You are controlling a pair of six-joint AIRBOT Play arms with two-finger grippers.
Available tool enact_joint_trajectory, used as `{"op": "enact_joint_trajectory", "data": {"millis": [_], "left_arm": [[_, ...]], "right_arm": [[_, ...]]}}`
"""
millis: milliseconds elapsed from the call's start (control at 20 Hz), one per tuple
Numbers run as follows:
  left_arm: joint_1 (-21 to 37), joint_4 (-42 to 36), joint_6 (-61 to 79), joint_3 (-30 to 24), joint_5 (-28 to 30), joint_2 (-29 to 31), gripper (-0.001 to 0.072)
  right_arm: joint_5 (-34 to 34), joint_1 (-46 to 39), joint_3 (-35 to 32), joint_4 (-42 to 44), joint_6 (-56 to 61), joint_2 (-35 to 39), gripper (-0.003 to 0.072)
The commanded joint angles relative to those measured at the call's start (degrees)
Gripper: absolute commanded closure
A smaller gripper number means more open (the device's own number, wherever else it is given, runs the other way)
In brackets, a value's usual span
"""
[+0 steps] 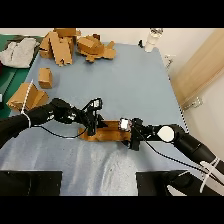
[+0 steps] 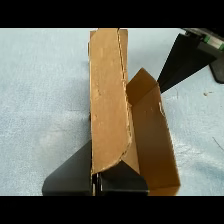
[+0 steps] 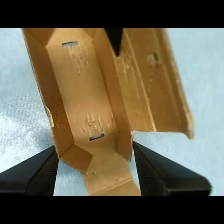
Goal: Fold the box.
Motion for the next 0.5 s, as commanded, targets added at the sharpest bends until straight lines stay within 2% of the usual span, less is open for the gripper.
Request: {"op": "enact_joint_trajectory", "data": {"millis": [0, 200, 450], "left_arm": [[0.0, 0.0, 0.0, 0.1, 0.1, 0.0, 0.0696], [0.0, 0.0, 0.0, 0.1, -0.2, 0.0, 0.0695], [0.0, 0.0, 0.0, 0.1, -0.3, 0.0, 0.0695]], "right_arm": [[1.0, -2.7, 0.9, 6.1, -7.3, -2.4, -0.0034], [4.1, -6.9, 2.9, 6.6, -10.9, -5.0, -0.0034], [9.3, -9.4, 5.6, 13.7, -20.7, -11.6, -0.0034]]}}
